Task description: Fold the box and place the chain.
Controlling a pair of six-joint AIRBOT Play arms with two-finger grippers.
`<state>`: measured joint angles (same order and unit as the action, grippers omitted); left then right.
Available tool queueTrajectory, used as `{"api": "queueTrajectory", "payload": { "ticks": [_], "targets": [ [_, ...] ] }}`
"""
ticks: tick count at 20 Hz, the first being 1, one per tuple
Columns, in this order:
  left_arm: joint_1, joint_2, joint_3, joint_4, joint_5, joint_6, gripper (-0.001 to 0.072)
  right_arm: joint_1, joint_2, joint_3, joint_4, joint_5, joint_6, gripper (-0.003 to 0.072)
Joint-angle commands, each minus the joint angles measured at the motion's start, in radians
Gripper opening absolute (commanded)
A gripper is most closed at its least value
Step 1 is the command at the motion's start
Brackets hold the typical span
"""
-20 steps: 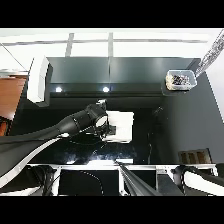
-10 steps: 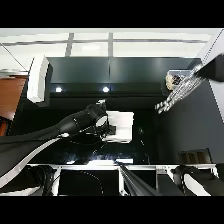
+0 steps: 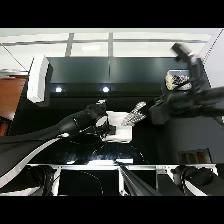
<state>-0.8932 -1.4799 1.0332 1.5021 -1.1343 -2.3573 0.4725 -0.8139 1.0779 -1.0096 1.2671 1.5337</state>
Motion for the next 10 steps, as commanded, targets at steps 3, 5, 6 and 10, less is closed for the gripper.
{"api": "queueTrajectory", "payload": {
  "ticks": [3, 5, 6, 10],
  "targets": [
    [0.001, 0.000, 0.001, 0.000, 0.000, 0.000, 0.0028, 0.116, 0.000, -0.134, 0.011, -0.202, 0.021, 0.0040],
    [0.001, 0.000, 0.001, 0.000, 0.000, 0.000, 0.0028, 0.116, -0.006, -0.143, 0.010, -0.209, 0.021, 0.0040],
    [0.001, 0.000, 0.001, 0.000, 0.000, 0.000, 0.0028, 0.116, -0.009, -0.143, 0.011, -0.212, 0.021, 0.0040],
    [0.001, 0.000, 0.001, 0.000, 0.000, 0.000, 0.0028, 0.116, -0.018, -0.143, 0.012, -0.216, 0.023, 0.0040]
  ]
}}
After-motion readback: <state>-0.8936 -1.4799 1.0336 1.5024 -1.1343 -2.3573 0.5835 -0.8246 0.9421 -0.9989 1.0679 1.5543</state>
